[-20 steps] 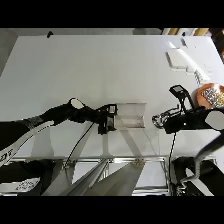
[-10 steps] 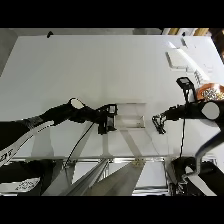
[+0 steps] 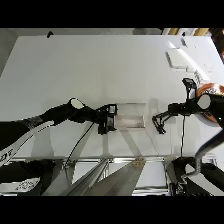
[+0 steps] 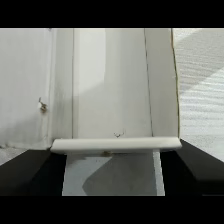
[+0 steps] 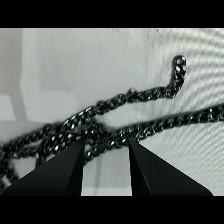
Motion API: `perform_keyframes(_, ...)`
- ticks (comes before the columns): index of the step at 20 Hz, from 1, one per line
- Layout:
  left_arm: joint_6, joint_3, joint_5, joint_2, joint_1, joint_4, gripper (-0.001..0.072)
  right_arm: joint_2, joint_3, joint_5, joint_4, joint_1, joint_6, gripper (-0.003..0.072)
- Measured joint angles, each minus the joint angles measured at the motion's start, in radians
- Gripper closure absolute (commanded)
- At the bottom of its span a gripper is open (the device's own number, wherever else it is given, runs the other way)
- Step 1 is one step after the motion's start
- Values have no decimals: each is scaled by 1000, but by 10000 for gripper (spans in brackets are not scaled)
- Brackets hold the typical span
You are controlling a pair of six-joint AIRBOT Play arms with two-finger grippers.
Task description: Fold the box and place the chain.
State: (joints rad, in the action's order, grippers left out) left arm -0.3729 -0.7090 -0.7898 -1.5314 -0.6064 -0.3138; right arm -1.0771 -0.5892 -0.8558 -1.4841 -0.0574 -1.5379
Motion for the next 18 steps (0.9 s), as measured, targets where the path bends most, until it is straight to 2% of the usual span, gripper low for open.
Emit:
perform_keyframes(9, 0, 0, 0, 0, 0, 0, 419, -72, 0, 95, 2, -20, -6, 402)
perform_keyframes(15, 0, 0, 0, 0, 0, 0, 419, -108, -2, 115, 18, -23, -6, 631)
perform_keyframes(18, 0, 0, 0, 0, 0, 0, 419, -102, -1, 118, 21, -23, -5, 667)
